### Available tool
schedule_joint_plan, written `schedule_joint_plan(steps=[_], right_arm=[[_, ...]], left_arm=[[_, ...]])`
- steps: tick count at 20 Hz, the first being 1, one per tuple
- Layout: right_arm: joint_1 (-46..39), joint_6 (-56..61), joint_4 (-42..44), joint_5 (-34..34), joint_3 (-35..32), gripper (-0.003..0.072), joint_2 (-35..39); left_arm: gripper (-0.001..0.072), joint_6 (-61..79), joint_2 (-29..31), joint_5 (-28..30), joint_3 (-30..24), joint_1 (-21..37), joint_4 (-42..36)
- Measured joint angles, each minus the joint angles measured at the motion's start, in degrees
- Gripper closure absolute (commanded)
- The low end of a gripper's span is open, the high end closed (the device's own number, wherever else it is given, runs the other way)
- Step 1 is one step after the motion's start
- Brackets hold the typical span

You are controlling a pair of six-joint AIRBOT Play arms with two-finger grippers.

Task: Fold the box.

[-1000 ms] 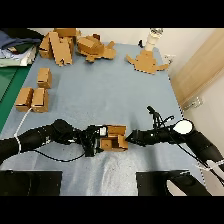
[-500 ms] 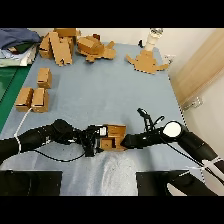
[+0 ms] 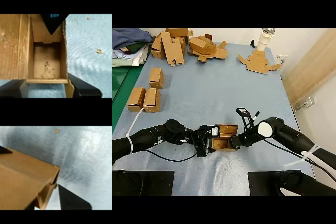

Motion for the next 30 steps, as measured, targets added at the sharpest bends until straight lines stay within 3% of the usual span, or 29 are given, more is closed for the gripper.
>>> schedule_joint_plan(steps=[6, 9, 13, 25, 30], right_arm=[[2.38, 5.27, -4.26, 3.52, 6.69, 0.0201, -5.77], [3.61, 10.58, -5.38, 5.51, 8.15, 0.0230, -8.24], [4.79, 19.52, -7.58, 7.04, 8.79, 0.0278, -10.21], [5.66, 31.91, -10.03, 7.02, 8.96, 0.0279, -11.04], [12.48, 38.49, -17.09, 6.71, 8.96, 0.0279, -11.02]], left_arm=[[0.0240, 0.02, 0.00, 0.00, 0.00, 0.00, 0.00], [0.0240, 0.02, 0.00, 0.00, 0.00, 0.00, 0.00], [0.0240, 0.02, 0.00, 0.00, -0.02, 0.00, 0.00], [0.0240, -0.04, 0.00, 0.02, -0.02, 0.00, -0.02], [0.0239, 0.09, 0.00, 0.02, 0.00, 0.00, 0.04]])
